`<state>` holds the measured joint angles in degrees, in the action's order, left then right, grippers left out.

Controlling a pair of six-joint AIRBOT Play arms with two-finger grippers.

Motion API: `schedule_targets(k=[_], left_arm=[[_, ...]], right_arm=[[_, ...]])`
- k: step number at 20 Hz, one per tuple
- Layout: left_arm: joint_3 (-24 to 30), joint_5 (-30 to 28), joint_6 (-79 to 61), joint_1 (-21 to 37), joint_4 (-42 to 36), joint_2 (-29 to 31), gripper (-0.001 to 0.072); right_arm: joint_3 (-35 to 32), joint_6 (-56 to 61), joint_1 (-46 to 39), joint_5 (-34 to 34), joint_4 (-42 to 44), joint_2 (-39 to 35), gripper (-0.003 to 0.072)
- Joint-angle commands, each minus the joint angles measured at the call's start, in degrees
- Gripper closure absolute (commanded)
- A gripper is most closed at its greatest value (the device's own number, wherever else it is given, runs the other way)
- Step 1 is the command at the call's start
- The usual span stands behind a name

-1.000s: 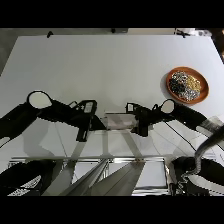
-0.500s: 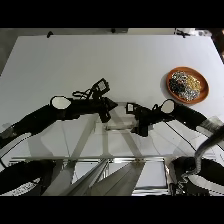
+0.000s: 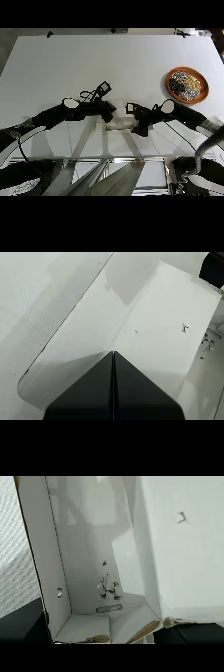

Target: Fold the box and place the chain.

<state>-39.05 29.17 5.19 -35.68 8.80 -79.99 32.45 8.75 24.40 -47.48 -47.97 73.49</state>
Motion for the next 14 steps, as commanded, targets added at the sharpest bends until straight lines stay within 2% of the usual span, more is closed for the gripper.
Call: schedule_targets(k=[1,5,8,10,12,13,14], left_arm=[[0.0,0.5,0.2,0.0,1.3,0.4,0.0703],[0.0,0.6,2.0,0.0,9.7,7.0,0.0703],[0.0,1.6,7.7,0.0,22.8,13.9,0.0699],[0.0,5.5,11.8,0.0,33.2,18.1,0.0681],[0.0,13.3,13.8,0.0,42.3,20.6,0.0603],[0.0,17.5,14.6,0.0,45.7,20.6,0.0523],[0.0,21.0,14.6,0.0,47.9,20.1,0.0482]], right_arm=[[0.0,0.0,0.0,0.0,0.0,0.0,0.0173],[0.0,0.0,0.0,0.1,0.0,0.0,0.0173],[0.0,0.0,0.0,0.1,0.0,0.0,0.0173],[0.0,0.0,0.0,0.1,0.0,0.0,0.0173],[0.0,0.0,0.0,0.1,0.0,0.0,0.0173],[0.0,0.0,0.0,0.1,0.0,0.0,0.0173],[0.0,0.0,0.0,0.1,0.0,0.0,0.0173]])
